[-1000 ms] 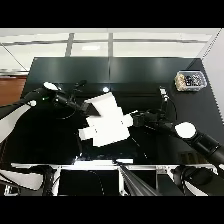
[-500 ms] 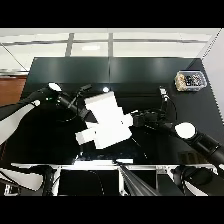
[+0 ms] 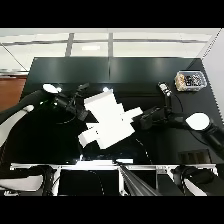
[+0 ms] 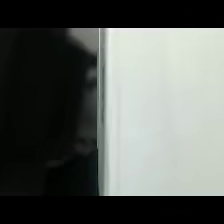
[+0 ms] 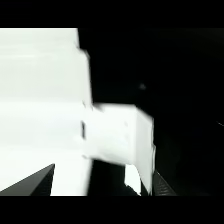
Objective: Fold the box and place the chain.
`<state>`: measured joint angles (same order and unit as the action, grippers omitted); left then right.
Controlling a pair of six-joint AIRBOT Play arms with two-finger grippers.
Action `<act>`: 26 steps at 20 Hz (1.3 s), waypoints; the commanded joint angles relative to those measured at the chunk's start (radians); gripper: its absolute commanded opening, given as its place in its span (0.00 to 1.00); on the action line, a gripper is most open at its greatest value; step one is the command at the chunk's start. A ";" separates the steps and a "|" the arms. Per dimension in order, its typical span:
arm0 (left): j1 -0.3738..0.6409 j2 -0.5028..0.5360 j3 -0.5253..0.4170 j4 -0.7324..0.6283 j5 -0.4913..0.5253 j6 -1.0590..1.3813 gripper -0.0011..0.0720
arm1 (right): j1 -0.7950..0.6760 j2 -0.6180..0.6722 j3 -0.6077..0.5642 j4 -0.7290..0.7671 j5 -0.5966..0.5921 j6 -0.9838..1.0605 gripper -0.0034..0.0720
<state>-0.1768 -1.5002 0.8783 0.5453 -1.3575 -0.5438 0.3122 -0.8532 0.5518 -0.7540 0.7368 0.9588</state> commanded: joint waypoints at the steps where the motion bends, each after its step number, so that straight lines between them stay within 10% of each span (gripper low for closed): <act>1: -0.023 0.189 -0.115 -0.002 0.170 0.227 0.05 | -0.090 0.010 0.040 -0.195 0.145 -0.040 0.99; 4: -0.121 0.275 -0.124 0.145 0.251 0.627 0.05 | -0.094 0.010 0.040 -0.180 0.099 -0.040 0.99; 10: -0.281 0.208 -0.124 0.174 0.602 0.626 0.05 | -0.026 0.003 0.030 -0.163 0.006 -0.313 0.99; 26: -0.280 0.134 -0.123 0.277 0.537 0.622 0.05 | 0.212 -0.150 -0.027 -0.109 0.126 -0.765 0.99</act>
<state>-0.4561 -1.3651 0.7555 0.8150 -0.8219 0.0795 0.5125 -0.9886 0.5385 -0.9134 0.8219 0.2230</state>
